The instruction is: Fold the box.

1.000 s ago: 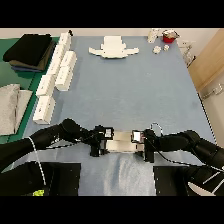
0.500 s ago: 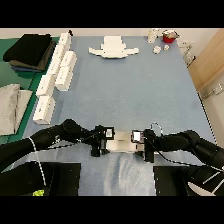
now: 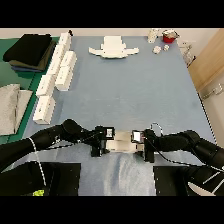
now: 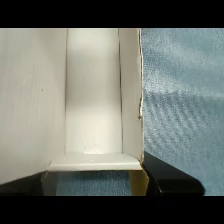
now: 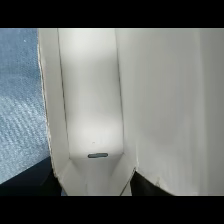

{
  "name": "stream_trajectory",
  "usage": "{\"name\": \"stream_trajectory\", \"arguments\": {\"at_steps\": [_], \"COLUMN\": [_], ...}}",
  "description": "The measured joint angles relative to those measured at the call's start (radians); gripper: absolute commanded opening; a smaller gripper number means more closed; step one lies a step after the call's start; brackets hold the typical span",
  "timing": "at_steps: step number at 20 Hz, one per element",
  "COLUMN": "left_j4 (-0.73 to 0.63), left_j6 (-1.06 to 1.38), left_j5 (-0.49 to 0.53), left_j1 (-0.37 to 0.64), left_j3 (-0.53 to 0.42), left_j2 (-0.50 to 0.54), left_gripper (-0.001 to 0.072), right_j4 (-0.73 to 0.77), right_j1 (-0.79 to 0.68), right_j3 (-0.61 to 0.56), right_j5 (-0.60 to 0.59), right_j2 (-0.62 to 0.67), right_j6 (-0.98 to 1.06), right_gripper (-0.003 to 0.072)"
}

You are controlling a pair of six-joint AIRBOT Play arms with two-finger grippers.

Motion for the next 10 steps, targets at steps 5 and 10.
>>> {"name": "stream_trajectory", "arguments": {"at_steps": [5, 10], "left_j4": [0.000, 0.000], "left_j6": [-0.006, -0.006], "left_j5": [-0.001, -0.001], "left_j1": [0.000, 0.000], "left_j3": [0.000, 0.000], "left_j2": [0.000, 0.000], "left_gripper": [0.0547, 0.0547], "right_j4": [0.000, 0.000], "right_j1": [0.000, 0.000], "right_j3": [0.000, 0.000], "right_j5": [0.000, 0.000], "right_j2": [0.000, 0.000], "right_j6": [0.000, 0.000], "right_gripper": [0.0499, 0.0499]}}
